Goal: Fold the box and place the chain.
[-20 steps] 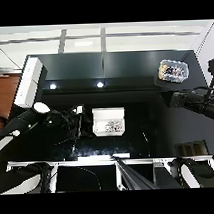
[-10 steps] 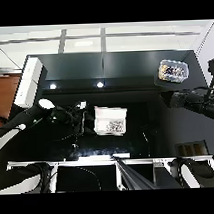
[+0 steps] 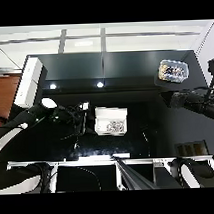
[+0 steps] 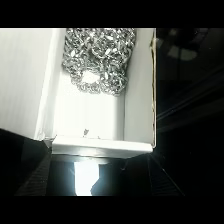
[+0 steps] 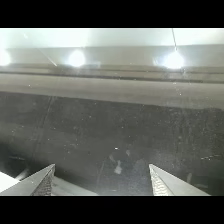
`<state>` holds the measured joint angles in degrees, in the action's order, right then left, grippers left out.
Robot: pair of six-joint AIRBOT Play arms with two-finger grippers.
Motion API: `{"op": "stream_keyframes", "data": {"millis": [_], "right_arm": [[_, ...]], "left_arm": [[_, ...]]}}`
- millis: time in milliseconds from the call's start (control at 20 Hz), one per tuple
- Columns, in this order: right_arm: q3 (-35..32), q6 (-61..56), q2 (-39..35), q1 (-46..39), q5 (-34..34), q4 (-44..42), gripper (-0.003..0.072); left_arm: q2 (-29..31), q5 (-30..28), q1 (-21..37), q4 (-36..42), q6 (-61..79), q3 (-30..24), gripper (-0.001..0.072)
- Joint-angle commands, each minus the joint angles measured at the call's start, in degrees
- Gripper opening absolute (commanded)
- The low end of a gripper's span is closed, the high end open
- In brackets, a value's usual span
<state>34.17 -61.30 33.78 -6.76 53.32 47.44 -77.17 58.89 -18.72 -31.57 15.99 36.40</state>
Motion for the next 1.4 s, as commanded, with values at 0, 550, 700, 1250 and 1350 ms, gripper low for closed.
{"op": "stream_keyframes", "data": {"millis": [0, 550, 700, 1250, 1350], "right_arm": [[0.0, 0.0, 0.0, 0.0, 0.0, 0.0, 0.0701], [0.0, 0.0, 0.0, 0.0, 0.0, 0.0, 0.07], [0.0, 0.0, 0.0, 0.0, 0.0, 0.0, 0.07], [0.0, 0.0, 0.0, 0.0, 0.7, 0.0, 0.0701], [0.0, 0.0, 0.0, 0.0, 0.7, 0.0, 0.07]], "left_arm": [[0.0, -0.4, -0.6, -1.0, 0.1, 0.2, 0.0706], [0.0, -1.4, -1.3, 0.4, -0.2, 0.2, 0.0708], [0.0, -1.5, -1.2, 0.8, 0.1, 0.3, 0.0708], [0.4, -2.2, -3.5, 1.0, 0.1, 0.3, 0.0708], [0.2, -4.9, -5.0, 1.0, -0.1, 0.3, 0.0709]]}}
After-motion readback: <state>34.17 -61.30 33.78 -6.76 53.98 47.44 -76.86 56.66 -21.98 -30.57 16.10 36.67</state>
